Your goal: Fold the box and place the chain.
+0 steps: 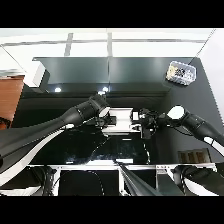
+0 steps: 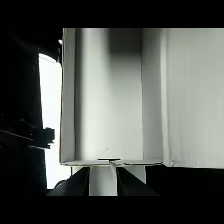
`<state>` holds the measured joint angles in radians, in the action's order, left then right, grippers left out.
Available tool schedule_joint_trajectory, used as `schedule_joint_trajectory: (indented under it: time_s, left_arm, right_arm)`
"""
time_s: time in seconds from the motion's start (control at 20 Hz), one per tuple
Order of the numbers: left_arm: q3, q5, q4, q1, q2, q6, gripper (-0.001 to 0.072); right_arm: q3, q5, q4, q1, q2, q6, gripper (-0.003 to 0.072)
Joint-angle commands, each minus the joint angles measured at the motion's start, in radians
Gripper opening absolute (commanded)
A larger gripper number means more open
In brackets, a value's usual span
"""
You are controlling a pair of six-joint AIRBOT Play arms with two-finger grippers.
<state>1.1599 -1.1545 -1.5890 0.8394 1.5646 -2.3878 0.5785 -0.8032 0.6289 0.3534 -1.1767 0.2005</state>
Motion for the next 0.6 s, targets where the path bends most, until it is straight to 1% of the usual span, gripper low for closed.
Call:
schedule_joint_trajectory:
  time_s: [0.0, 0.15, 0.25, 0.3, 0.35, 0.4, 0.45, 0.5, 0.55]
  left_arm:
    - [0.001, 0.001, 0.0, 0.0, 0.0, 0.003, 0.0026]
    - [0.001, 0.001, 0.001, 0.0, 0.0, 0.003, 0.0026]
    - [0.001, 0.001, 0.001, 0.0, 0.0, 0.003, 0.0026]
    - [0.001, 0.001, 0.001, 0.0, 0.0, 0.003, 0.0026]
    - [0.001, 0.001, 0.001, 0.0, 0.0, 0.003, 0.0026]
    - [0.001, 0.001, 0.001, 0.0, 0.0, 0.003, 0.0026]
    - [0.001, 0.001, 0.001, 0.0, 0.0, 0.003, 0.0026]
    - [0.001, 0.001, 0.001, 0.0, 0.0, 0.003, 0.0026]
    - [0.001, 0.001, 0.001, 0.0, 0.0, 0.003, 0.0026]
  right_arm:
    - [0.001, 0.02, -0.145, 0.021, -0.041, -0.002, 0.0202]
    - [0.001, 0.092, -0.146, 0.041, -0.06, -0.017, 0.0208]
    - [0.001, 0.097, -0.146, 0.036, -0.06, -0.026, 0.0208]
    - [0.001, 0.096, -0.147, 0.036, -0.06, -0.036, 0.0222]
    - [0.001, 0.092, -0.146, 0.036, -0.06, -0.051, 0.0374]
    - [0.001, 0.077, -0.144, 0.036, -0.06, -0.055, 0.0234]
    - [0.001, 0.074, -0.147, 0.036, -0.06, -0.068, 0.0314]
    - [0.001, 0.07, -0.15, 0.037, -0.06, -0.075, 0.0444]
    - [0.001, 0.063, -0.139, 0.035, -0.06, -0.099, 0.0306]
